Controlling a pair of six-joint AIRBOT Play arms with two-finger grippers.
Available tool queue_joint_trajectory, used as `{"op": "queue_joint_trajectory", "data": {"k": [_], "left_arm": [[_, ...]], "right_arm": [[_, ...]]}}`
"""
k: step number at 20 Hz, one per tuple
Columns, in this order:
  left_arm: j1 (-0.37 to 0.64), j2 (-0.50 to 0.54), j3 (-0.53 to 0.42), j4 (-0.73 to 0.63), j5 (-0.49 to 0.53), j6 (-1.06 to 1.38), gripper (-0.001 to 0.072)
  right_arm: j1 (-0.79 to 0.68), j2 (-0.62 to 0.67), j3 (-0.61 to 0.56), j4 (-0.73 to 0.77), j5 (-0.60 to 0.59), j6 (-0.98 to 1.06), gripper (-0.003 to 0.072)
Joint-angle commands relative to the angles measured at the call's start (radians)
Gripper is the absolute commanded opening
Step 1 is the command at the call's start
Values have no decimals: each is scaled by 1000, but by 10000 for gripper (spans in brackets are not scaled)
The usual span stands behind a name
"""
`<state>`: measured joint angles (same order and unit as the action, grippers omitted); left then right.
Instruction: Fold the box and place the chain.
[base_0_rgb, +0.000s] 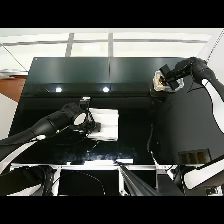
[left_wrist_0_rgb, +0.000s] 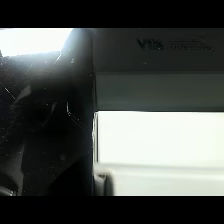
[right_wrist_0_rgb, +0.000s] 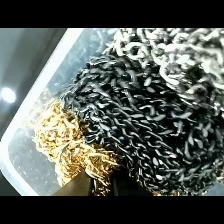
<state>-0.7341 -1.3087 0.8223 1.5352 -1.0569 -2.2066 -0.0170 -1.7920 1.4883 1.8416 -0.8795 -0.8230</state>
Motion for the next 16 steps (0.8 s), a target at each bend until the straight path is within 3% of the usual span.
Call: {"op": "queue_joint_trajectory", "data": {"k": [1,4,10,16], "left_arm": [[1,0,0,0,1,0,30],[1,0,0,0,1,0,29],[1,0,0,0,1,0,30],[1,0,0,0,0,0,30]], "right_arm": [[-11,11,3,50,-38,-150,17],[-26,61,18,51,-80,-267,16],[-91,293,56,118,-115,-494,16],[-134,485,263,235,-255,-698,15]]}}
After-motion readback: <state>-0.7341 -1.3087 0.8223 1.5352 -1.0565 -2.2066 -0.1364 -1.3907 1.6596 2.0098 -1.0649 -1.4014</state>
